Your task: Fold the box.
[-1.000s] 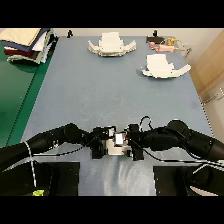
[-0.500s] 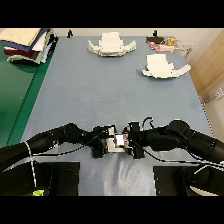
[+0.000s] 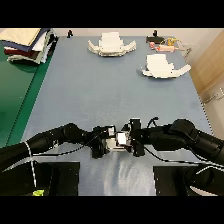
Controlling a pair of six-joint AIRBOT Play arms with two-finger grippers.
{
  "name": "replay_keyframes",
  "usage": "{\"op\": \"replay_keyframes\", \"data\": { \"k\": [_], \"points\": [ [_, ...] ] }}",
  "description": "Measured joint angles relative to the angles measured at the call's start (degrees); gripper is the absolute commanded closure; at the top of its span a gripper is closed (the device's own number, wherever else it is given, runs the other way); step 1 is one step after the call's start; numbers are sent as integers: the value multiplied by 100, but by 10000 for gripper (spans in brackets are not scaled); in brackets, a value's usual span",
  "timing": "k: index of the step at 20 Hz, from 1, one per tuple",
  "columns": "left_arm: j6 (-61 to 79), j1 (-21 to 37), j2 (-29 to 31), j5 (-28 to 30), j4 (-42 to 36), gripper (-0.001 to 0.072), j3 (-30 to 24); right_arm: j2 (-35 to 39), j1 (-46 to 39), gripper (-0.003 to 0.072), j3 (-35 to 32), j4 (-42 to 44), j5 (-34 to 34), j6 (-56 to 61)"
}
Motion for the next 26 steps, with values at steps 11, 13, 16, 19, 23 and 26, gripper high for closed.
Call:
{"op": "replay_keyframes", "data": {
  "k": [11, 13, 16, 19, 23, 26],
  "points": [
    [-2, 0, 0, 2, -7, 322, 0, -57, -2, 291, 28, 144, -57, 11],
    [-7, 0, 0, 2, -9, 322, 0, -144, -2, 391, 26, 186, -179, 11],
    [-7, 0, 0, 2, -7, 322, 0, -221, -2, 466, 28, 245, -260, 11],
    [-2, 0, 0, 2, -4, 322, 0, -245, -9, 527, 31, 310, -304, 11],
    [0, 0, 0, 2, -4, 322, 0, -258, -7, 400, 33, 387, -411, 57],
    [2, 0, 0, -17, -4, 322, 0, -262, 2, 195, 28, 501, -492, 81]
  ]
}}
